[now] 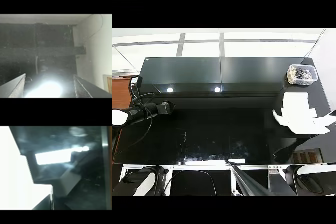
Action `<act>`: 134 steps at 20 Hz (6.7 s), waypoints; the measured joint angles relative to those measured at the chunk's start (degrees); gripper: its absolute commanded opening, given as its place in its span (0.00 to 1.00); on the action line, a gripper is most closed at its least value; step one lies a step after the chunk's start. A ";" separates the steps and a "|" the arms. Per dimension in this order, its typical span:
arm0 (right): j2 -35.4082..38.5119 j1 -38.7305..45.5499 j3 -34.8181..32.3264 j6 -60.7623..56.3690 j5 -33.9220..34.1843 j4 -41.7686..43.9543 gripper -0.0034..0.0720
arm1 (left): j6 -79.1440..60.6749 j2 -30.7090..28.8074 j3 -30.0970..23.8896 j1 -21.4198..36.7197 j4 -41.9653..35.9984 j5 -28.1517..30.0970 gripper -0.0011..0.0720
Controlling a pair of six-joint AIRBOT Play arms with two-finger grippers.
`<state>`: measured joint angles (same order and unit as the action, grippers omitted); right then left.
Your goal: Fold the box and place the chain.
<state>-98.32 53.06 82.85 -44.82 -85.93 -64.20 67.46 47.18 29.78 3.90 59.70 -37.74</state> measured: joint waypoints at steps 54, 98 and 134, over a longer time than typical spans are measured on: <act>54.82 -60.63 -67.58 1.75 48.94 46.18 0.07 | -33.92 54.80 33.86 -19.71 -23.54 -48.00 0.18; 54.40 -68.32 -60.43 25.79 36.41 12.92 0.99 | -64.46 34.71 18.27 -36.98 -9.29 -2.36 0.05; 41.31 -77.15 -58.31 52.76 40.76 19.87 0.98 | -64.48 34.86 18.27 -37.00 -9.42 -2.99 0.05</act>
<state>-57.01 -24.10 24.53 7.94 -45.17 -44.34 2.98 82.04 48.05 -33.10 50.28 -40.73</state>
